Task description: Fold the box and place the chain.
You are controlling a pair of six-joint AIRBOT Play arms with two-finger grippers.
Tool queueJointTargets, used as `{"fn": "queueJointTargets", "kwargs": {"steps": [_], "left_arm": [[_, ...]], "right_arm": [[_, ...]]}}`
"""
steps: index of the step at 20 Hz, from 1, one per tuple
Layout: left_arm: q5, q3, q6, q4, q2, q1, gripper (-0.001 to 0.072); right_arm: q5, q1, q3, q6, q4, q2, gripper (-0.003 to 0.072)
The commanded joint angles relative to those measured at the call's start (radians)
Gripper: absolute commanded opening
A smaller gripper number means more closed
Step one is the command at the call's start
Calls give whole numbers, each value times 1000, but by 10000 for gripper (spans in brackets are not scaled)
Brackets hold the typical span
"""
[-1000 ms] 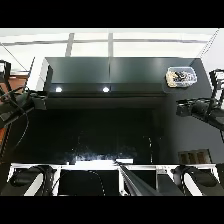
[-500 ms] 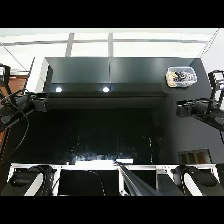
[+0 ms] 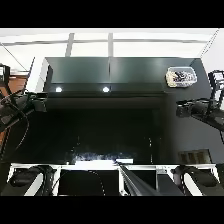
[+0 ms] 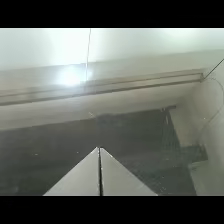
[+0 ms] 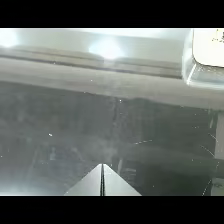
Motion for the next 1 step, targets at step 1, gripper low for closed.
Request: {"fn": "queueJointTargets", "kwargs": {"steps": [1], "left_arm": [[0,0,0,0,1,1,27]], "right_arm": [[0,1,0,0,0,0,10]]}}
